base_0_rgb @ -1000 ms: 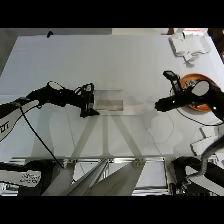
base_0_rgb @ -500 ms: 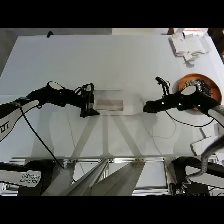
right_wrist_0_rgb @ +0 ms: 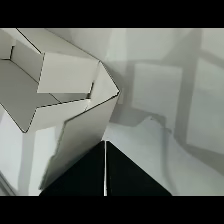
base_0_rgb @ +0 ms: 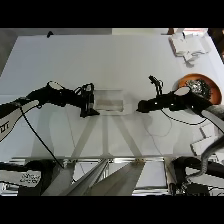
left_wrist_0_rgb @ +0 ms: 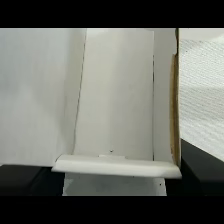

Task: Fold the box and place the chain.

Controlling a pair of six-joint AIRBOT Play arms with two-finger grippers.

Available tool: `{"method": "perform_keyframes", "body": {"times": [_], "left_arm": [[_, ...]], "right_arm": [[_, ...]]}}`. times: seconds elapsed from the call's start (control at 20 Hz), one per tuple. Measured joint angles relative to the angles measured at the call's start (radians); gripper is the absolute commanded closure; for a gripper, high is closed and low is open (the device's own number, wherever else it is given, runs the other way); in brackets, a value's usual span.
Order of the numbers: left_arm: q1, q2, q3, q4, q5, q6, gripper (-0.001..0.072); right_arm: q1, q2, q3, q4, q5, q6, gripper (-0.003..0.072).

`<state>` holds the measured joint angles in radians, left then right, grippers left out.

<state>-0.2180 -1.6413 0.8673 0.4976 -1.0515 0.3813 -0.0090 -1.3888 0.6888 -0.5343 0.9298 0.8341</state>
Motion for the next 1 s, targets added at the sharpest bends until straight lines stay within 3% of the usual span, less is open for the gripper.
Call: {"method": "perform_keyframes", "body": {"times": [0.45,0.55,0.6,1.0], "left_arm": [[0.0,0.0,0.0,0.0,0.0,0.0,0.0294],[0.0,0.0,0.0,0.0,0.0,0.0,0.0294],[0.0,0.0,0.0,0.0,0.0,0.0,0.0294],[0.0,0.0,0.0,0.0,0.0,0.0,0.0294]], "right_arm": [[0.056,0.0,0.0,0.034,-0.018,-0.005,0.0656],[0.079,0.0,0.0,0.04,-0.032,-0.006,0.0485],[0.087,0.0,0.0,0.045,-0.042,-0.006,0.0471],[0.113,0.026,0.0,0.145,-0.085,-0.021,0.046]]}}
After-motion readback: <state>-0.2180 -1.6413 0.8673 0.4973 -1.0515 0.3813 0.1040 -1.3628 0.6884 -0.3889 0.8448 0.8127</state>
